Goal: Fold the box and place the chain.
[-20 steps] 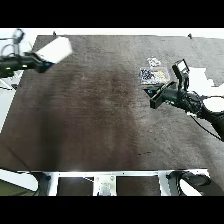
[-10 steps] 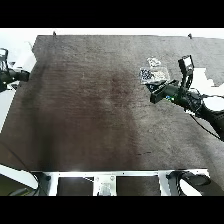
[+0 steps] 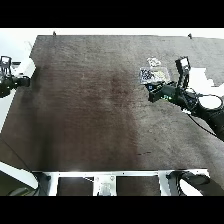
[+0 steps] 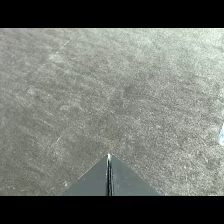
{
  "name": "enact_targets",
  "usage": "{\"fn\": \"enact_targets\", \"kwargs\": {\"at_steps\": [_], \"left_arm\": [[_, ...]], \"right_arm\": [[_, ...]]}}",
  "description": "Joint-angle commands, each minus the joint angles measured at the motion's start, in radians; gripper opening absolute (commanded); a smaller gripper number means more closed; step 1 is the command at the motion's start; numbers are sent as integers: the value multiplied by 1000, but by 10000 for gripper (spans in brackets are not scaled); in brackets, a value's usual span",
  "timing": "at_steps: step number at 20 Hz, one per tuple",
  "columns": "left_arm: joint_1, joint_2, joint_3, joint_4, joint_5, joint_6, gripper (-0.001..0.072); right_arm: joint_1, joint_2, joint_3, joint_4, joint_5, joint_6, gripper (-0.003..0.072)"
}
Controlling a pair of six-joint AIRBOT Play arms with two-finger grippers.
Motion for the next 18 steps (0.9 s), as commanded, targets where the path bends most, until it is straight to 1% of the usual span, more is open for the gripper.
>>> {"fn": "enact_targets", "kwargs": {"at_steps": [1,8,10,11,12,13,14,15,17,18], "left_arm": [[16,-2,2,-8,-50,6,17],[31,-2,4,-51,-92,37,17],[32,-2,5,-51,-83,32,24],[32,-2,5,-51,-65,29,269],[34,-2,5,-50,-63,26,615],[35,-2,5,-48,-66,25,720],[35,-2,5,-48,-71,31,720],[35,-2,6,-47,-75,33,720],[35,-1,6,-34,-84,32,720],[40,3,6,4,-100,26,720]], "right_arm": [[1,-5,0,8,-3,-1,11],[1,-5,0,26,-3,-2,11],[1,-5,0,26,-2,-2,14],[1,-4,0,26,-3,-2,85],[1,-4,0,26,-3,-1,241],[1,-4,0,27,-2,-2,308],[1,-4,2,43,-3,-2,310],[1,-4,4,54,-3,-10,335],[1,-4,17,60,-2,-24,394],[1,-4,24,60,-2,-32,444]]}}
